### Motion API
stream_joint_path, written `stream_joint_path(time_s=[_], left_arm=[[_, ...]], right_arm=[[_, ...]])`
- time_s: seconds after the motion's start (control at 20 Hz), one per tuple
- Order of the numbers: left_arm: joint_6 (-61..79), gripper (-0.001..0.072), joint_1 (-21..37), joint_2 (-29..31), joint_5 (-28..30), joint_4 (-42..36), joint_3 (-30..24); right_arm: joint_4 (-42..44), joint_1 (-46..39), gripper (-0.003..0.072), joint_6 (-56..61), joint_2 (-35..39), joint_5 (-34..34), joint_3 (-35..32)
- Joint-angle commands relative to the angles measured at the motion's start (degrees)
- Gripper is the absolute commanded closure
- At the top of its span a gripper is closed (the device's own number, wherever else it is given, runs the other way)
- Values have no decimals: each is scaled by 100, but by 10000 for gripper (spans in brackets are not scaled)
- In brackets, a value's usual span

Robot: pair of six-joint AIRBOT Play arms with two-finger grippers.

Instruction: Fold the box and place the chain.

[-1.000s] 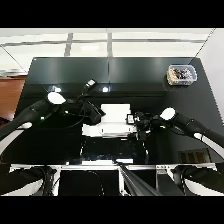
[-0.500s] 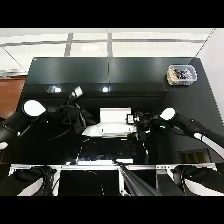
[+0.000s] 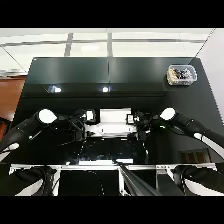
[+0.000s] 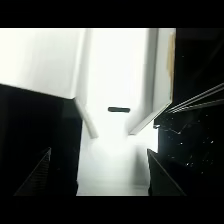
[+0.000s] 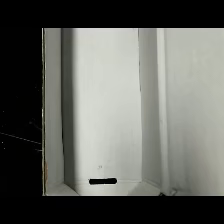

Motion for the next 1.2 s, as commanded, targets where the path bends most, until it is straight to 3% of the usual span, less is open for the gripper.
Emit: stream_joint_path(time_s=[0.0, 0.05, 0.1, 0.15, 0.2, 0.25, 0.8, 1.15], left_arm=[[273, 20, -262, -208, 120, -155, -17], [273, 35, -328, -208, 136, -155, -17], [269, 124, -369, -208, 149, -168, -17], [271, 294, -380, -208, 138, -175, -17], [271, 410, -380, -208, 122, -192, -17], [271, 433, -380, -208, 118, -192, -17], [243, 435, -647, -223, 433, -955, -17], [245, 435, -732, -614, 551, -1779, -17]], right_arm=[[-2, -2, 370, 0, 0, 4, -2], [0, -2, 370, 0, 0, 2, -2], [-2, -2, 370, 0, 0, 2, -2], [0, -2, 370, 0, 0, 4, -2], [-2, -2, 370, 0, 0, 2, -2], [0, -2, 370, 0, 0, 2, -2], [-2, -2, 370, 0, 0, 2, -2], [0, -2, 370, 0, 0, 2, -2]])
